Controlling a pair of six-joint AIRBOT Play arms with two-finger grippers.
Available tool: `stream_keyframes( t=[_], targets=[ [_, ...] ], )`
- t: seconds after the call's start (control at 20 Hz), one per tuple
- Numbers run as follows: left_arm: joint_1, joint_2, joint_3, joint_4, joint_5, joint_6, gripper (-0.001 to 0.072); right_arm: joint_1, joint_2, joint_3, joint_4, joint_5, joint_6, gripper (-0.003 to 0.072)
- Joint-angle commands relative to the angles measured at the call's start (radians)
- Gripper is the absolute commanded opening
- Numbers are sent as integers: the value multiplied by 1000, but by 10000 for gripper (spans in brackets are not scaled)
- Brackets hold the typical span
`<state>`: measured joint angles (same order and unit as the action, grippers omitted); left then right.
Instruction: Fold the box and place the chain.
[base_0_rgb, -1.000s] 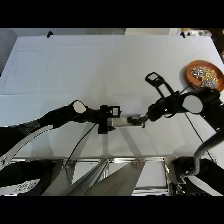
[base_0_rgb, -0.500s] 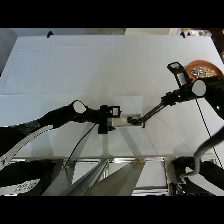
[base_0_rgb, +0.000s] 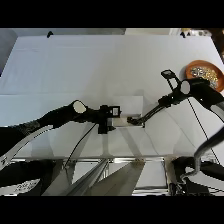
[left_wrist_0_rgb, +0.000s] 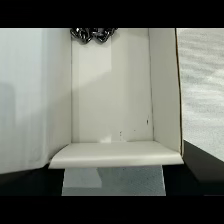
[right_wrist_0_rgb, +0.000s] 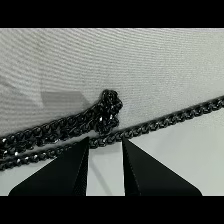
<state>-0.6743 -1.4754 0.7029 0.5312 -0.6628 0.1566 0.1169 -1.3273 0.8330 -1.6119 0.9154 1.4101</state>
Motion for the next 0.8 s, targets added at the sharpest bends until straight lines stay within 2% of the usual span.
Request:
stream_keyframes(
  t=[0.0, 0.15, 0.25, 0.35, 0.4, 0.55, 0.75],
  targets=[
    [0, 1, 0, 0, 0, 0, 13, 0, -37, 0, 14, -40, 0, 220],
    [0, 1, 0, 0, 0, 0, 13, -1, -57, 0, 23, -46, 0, 211],
    [0, 1, 0, 0, 0, 0, 13, -1, -57, 0, 23, -52, 0, 81],
    [0, 1, 0, 0, 0, 0, 13, 0, -57, 0, 23, -56, 0, 75],
    [0, 1, 0, 0, 0, 0, 13, 0, -56, 0, 23, -52, 1, 18],
    [0, 1, 0, 1, 0, 0, 13, 0, -15, 0, 22, -7, 0, 18],
    [0, 1, 0, 0, 0, 0, 13, 1, 167, 0, 24, 76, 0, 18]
  ],
)
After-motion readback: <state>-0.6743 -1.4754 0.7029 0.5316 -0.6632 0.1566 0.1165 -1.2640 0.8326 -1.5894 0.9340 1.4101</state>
